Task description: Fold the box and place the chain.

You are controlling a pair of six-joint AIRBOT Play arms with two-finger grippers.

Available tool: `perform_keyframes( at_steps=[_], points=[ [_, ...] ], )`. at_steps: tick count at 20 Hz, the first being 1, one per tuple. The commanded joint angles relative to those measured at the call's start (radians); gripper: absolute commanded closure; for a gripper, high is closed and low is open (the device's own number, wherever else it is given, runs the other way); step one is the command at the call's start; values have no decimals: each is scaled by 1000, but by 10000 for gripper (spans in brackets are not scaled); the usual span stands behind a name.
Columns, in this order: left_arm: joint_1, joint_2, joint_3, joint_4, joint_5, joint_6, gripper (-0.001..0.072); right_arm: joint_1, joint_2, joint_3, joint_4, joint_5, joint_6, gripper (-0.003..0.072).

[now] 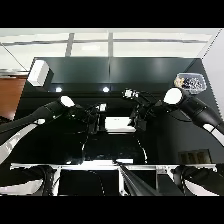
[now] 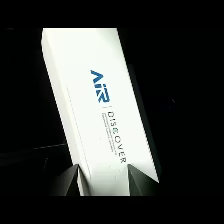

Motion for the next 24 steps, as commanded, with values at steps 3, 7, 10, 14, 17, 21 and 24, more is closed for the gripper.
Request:
perform_keyframes(
  at_steps=[3, 7, 10, 14, 17, 21, 24],
  points=[
    [-1, -1, 0, 1, -1, 1, 358, 0, 1, 2, 2, 1, 36, 449],
    [-1, -1, 0, 1, -1, 1, 358, 0, 0, 1, 1, 0, 36, 449],
    [-1, -1, 0, 1, -1, 1, 358, 0, 0, 0, 0, 9, 35, 448],
    [-1, -1, 0, 1, -1, 1, 358, 0, 0, -2, -21, 30, 36, 448],
    [-1, -1, 0, 1, -1, 1, 358, 0, -1, -7, -21, 30, 35, 448],
    [-1, -1, 0, 1, -1, 1, 358, 0, -1, -7, -34, 39, 35, 447],
    [-1, -1, 0, 1, 0, 1, 358, 0, -1, -8, -47, 51, 35, 412]
  ],
)
